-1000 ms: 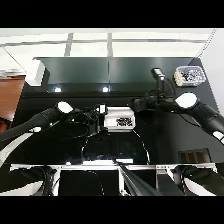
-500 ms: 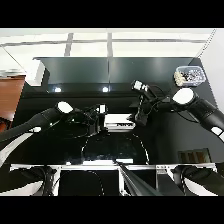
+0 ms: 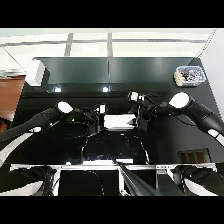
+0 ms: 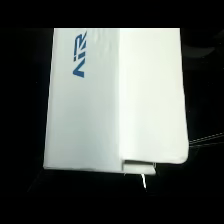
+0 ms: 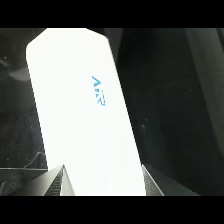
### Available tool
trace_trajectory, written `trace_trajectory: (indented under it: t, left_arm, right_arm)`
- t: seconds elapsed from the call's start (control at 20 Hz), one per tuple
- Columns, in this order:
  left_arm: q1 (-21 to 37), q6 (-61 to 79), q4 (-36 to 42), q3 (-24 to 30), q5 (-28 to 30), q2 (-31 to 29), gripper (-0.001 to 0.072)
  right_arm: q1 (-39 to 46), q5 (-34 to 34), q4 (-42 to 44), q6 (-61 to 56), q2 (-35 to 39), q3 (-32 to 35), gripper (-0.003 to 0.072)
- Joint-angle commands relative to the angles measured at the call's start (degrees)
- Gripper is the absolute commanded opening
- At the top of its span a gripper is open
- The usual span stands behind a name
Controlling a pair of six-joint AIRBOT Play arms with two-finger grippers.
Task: Fold the box and place the chain.
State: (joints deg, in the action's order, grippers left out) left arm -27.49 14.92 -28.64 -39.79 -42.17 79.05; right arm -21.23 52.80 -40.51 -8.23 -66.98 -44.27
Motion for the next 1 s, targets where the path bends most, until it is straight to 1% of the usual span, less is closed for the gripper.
trace_trajectory:
  t: [0.0,0.15,0.3,0.35,0.4,0.95]
  left_arm:
    - [-0.02,0.02,-0.04,-0.04,-0.02,0.02,0.0348]
    - [-0.02,0.02,-0.07,-0.04,-0.02,0.02,0.0348]
    - [-0.02,0.02,-0.04,-0.04,-0.02,0.02,0.0348]
    - [-0.02,0.02,-0.04,-0.04,-0.02,0.02,0.0349]
    - [-0.02,0.02,-0.04,-0.04,-0.02,0.02,0.0348]
    - [-0.02,0.02,-0.07,-0.04,-0.02,0.02,0.0348]
  right_arm:
    - [-1.14,-0.74,-0.04,0.66,-1.40,0.24,0.0541]
    - [-1.27,-2.54,-0.04,0.66,-1.73,0.22,0.0541]
    - [-1.27,-2.38,-0.04,0.66,-1.73,0.22,0.0538]
    - [-1.27,-2.21,-0.07,0.63,-1.73,0.17,0.0440]
    - [-1.27,-1.97,-0.04,0.61,-1.73,0.04,0.0301]
    - [-1.27,0.39,-0.07,-0.13,-1.75,0.13,0.0302]
